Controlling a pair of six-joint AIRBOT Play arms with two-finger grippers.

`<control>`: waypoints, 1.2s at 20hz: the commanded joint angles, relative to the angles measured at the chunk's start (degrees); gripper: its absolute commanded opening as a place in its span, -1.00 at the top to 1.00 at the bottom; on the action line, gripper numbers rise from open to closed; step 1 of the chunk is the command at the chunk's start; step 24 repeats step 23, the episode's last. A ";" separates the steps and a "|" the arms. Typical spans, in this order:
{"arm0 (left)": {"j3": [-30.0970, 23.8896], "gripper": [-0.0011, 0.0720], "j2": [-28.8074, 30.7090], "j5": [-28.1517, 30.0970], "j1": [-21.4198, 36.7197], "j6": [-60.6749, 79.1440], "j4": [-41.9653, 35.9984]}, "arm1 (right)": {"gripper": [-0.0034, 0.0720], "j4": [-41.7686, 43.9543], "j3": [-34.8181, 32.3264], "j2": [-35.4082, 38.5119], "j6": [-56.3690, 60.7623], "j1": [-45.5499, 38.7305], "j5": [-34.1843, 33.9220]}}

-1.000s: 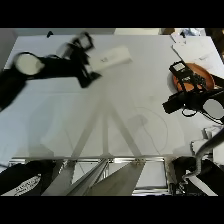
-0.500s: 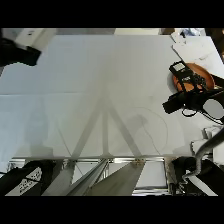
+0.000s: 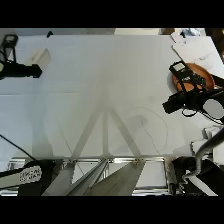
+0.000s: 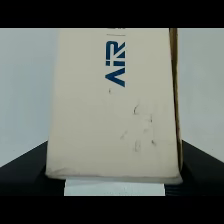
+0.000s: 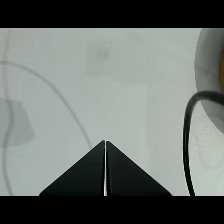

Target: Fold the box and place the chain.

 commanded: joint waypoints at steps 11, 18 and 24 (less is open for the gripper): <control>0.07 -0.94 -7.32 -0.52 0.31 -0.33 0.20 | 0.87 0.00 0.02 0.02 0.00 0.02 0.00; 0.07 -0.94 13.92 -8.98 0.13 -0.35 -0.13 | 0.87 0.00 0.02 0.02 0.00 0.02 0.00; 0.07 -0.93 28.57 -6.75 0.13 -0.35 -1.33 | 0.87 0.00 0.02 0.02 0.00 0.02 0.00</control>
